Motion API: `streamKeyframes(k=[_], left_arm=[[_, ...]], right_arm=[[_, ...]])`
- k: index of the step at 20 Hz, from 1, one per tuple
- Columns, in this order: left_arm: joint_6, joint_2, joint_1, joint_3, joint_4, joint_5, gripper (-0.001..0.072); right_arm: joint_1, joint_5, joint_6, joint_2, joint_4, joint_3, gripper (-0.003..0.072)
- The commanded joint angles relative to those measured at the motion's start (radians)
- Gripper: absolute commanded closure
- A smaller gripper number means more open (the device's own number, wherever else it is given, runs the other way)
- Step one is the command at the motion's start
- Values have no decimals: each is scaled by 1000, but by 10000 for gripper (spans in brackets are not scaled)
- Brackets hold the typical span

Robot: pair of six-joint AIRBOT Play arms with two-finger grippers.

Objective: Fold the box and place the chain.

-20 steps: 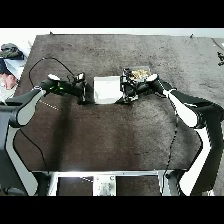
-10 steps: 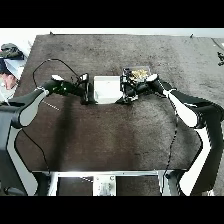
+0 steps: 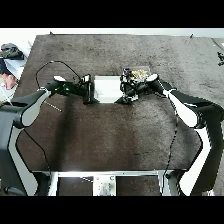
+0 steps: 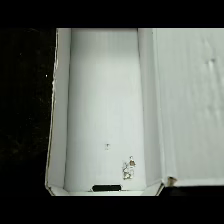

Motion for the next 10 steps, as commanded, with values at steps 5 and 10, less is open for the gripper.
streamKeyframes(k=[5,10], left_arm=[[32,-5,-23,0,6,-4,-11],[-45,-13,-23,0,6,15,-11]], right_arm=[[0,4,1,0,-2,0,151],[0,4,1,0,-2,0,151]])
